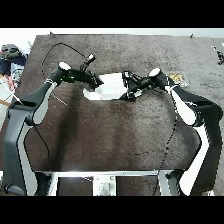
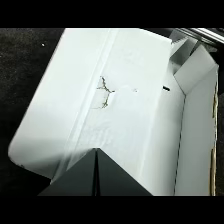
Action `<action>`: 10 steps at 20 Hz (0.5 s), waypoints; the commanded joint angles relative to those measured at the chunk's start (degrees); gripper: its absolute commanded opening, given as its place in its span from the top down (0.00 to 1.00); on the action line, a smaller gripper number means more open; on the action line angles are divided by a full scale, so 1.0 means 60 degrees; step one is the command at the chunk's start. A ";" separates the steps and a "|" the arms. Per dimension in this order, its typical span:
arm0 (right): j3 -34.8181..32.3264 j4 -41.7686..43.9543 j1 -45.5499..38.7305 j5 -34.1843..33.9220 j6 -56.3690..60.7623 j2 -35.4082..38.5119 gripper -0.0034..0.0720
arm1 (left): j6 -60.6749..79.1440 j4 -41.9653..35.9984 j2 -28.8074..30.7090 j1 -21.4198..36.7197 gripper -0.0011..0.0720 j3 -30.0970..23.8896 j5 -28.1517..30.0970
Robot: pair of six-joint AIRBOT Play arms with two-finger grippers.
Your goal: Fold the box and place the chain.
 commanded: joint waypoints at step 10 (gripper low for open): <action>0.0004 -0.0011 0.0011 0.0004 -0.0007 -0.0007 0.34 | 0.0350 -0.0328 0.1206 0.0597 0.97 0.0066 -0.0488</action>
